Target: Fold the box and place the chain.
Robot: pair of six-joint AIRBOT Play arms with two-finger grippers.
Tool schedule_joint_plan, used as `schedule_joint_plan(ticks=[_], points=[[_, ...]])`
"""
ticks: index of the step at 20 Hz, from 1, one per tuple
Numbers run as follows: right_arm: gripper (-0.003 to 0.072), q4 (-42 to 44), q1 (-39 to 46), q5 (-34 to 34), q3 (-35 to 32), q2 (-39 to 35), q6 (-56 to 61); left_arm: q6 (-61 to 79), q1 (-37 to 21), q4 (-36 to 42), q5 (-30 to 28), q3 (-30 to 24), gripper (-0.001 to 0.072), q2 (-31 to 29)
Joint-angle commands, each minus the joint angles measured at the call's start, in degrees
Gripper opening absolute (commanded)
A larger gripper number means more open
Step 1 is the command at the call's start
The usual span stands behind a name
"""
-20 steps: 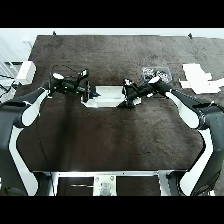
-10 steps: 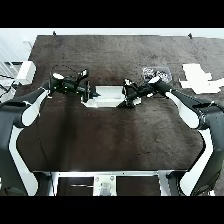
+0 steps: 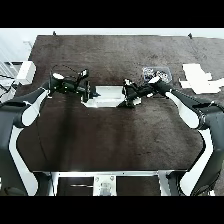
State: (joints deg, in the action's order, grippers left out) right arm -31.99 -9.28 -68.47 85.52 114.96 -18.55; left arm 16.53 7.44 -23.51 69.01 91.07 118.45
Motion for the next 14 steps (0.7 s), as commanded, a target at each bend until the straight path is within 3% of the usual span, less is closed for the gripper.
schedule_joint_plan(ticks=[1, 5, 6, 7, 8, 14], points=[[0.0589, 0.02, -0.04, 0.00, 0.04, 0.04, 0.04, 0.00, 0.00, 0.04, -0.04, 0.00, 0.0019, 0.00], [0.0588, 0.02, -0.07, 0.00, 0.04, 0.04, 0.04, 0.04, 0.00, 0.31, 0.46, 0.00, 0.0019, 0.00], [0.0589, 0.02, -0.07, 0.00, 0.04, 0.04, 0.04, 0.07, 0.00, 0.63, 0.98, 0.11, 0.0064, 0.00], [0.0589, 0.02, -0.07, 0.00, 0.04, 0.04, 0.04, 0.31, 0.00, 1.11, 1.64, 0.31, 0.0360, 0.00], [0.0589, 0.02, -0.04, 0.00, 0.04, 0.04, 0.04, 0.26, 0.00, 1.95, 1.66, 0.35, 0.0507, -0.07], [0.0589, 0.02, -0.07, 0.00, 0.04, 0.04, 0.04, -0.02, -0.59, 1.90, 3.61, 0.46, 0.0507, -3.30]])
